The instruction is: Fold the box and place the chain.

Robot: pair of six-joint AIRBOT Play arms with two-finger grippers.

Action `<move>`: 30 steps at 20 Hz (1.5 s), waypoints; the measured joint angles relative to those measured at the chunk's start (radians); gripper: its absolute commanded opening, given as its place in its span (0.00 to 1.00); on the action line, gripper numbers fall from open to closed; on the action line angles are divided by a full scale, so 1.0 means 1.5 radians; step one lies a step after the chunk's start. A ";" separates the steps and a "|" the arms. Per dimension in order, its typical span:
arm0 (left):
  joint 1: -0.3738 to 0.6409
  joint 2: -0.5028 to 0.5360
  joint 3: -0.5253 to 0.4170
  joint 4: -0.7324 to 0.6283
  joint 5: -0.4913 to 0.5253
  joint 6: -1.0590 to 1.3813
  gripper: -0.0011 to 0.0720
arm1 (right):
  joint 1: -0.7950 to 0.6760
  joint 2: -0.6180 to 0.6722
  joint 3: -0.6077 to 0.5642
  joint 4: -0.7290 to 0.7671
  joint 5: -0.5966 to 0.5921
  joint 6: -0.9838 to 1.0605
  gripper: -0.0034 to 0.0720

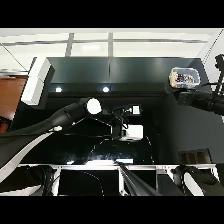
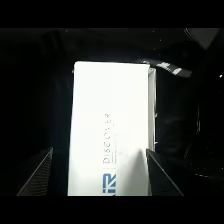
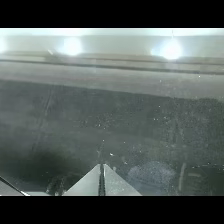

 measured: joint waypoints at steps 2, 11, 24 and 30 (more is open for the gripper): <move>-0.005 -0.007 0.005 0.003 0.001 -0.008 0.98 | 0.000 0.000 -0.001 -0.003 -0.004 0.000 0.10; -0.011 -0.014 0.009 0.040 -0.018 -0.059 0.98 | 0.000 0.000 -0.004 -0.007 -0.009 0.001 0.10; -0.014 -0.022 0.009 0.049 -0.034 -0.069 0.98 | 0.000 0.000 -0.004 -0.007 -0.009 0.000 0.10; -0.034 -0.055 0.010 0.080 -0.019 -0.073 0.98 | 0.000 0.000 -0.004 -0.007 -0.009 0.000 0.10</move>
